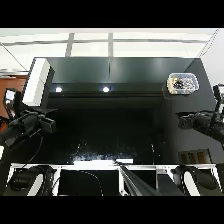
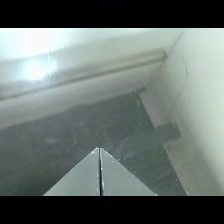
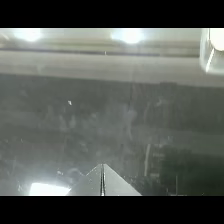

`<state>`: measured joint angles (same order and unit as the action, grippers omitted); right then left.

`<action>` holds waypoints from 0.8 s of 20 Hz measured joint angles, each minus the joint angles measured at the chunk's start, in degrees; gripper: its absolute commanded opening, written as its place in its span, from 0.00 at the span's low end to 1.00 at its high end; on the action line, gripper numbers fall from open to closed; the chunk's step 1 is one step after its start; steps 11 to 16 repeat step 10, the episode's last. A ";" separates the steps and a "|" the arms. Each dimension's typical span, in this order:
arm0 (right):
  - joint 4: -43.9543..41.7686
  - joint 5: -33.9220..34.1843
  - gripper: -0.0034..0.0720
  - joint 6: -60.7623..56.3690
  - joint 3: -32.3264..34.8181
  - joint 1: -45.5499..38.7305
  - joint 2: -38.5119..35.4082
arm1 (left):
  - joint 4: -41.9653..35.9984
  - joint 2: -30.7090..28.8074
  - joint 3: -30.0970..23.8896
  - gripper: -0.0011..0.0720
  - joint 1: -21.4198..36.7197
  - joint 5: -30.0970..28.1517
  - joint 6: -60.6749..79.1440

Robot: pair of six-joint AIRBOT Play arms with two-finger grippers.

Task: Fold the box and place the chain.

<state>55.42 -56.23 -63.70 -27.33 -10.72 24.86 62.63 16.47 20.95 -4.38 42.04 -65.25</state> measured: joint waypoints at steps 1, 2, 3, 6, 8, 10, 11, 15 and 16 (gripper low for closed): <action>0.00 -0.17 0.06 0.04 0.42 0.00 -0.04 | 0.11 -1.31 -0.72 0.05 -0.24 -0.33 -0.11; 0.11 -0.24 0.06 0.04 0.70 0.00 -0.11 | 0.11 -2.19 -1.16 0.05 -0.37 -0.81 -0.28; 0.04 -0.22 0.06 0.04 0.94 0.00 -0.15 | 0.17 -2.86 -1.55 0.05 -0.48 -0.81 -0.31; 0.09 -0.42 0.06 0.09 1.29 0.00 -0.22 | 0.24 -3.91 -2.16 0.05 -0.68 -1.11 -0.50; 0.09 -0.42 0.06 0.11 1.38 0.00 -0.22 | 0.26 -4.22 -2.32 0.05 -0.72 -1.38 -0.50; 0.11 -0.46 0.06 0.11 1.42 0.00 -0.22 | 0.28 -4.42 -2.38 0.05 -0.76 -1.44 -0.55; 0.11 -0.46 0.06 0.11 1.42 0.00 -0.22 | 0.28 -4.42 -2.38 0.05 -0.76 -1.44 -0.55; 0.11 -0.46 0.06 0.11 1.42 0.00 -0.22 | 0.28 -4.42 -2.38 0.05 -0.76 -1.44 -0.55; 0.11 -0.46 0.06 0.11 1.42 0.00 -0.22 | 0.28 -4.42 -2.38 0.05 -0.76 -1.44 -0.55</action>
